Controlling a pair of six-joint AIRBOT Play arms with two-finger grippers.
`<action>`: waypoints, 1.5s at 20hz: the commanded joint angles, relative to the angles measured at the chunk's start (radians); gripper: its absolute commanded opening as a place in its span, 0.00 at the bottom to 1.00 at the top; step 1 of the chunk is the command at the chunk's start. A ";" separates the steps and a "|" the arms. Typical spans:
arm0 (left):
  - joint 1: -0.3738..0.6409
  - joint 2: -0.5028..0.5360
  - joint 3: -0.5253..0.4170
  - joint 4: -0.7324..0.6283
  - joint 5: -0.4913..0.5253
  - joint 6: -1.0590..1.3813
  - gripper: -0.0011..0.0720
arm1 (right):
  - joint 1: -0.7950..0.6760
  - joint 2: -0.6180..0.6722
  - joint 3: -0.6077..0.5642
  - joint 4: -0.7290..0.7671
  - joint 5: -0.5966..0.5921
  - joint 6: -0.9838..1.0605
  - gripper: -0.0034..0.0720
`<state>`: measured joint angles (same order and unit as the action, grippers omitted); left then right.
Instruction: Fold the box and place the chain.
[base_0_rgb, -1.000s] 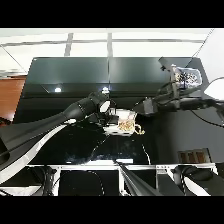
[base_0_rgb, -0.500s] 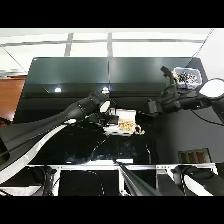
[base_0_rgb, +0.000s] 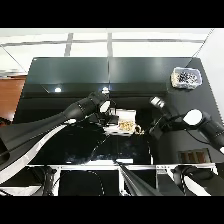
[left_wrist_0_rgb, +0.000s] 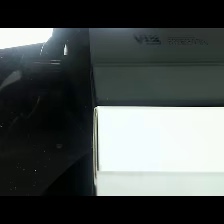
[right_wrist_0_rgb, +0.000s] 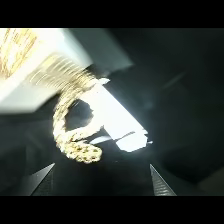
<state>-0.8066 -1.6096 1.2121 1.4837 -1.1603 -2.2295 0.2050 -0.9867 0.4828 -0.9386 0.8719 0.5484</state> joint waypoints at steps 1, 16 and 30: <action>0.000 0.000 0.000 0.000 0.000 0.000 0.06 | 0.069 -0.003 -0.048 0.067 -0.110 -0.372 1.00; 0.000 0.000 0.000 0.000 0.000 0.000 0.06 | 0.071 -0.109 -0.049 0.117 -0.224 -0.526 1.00; 0.000 0.000 0.000 0.000 0.000 0.000 0.06 | 0.069 0.179 0.117 -0.026 0.011 0.035 0.07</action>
<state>-0.8066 -1.6096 1.2121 1.4834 -1.1606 -2.2295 0.2737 -0.8967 0.5179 -0.9272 0.7517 0.3565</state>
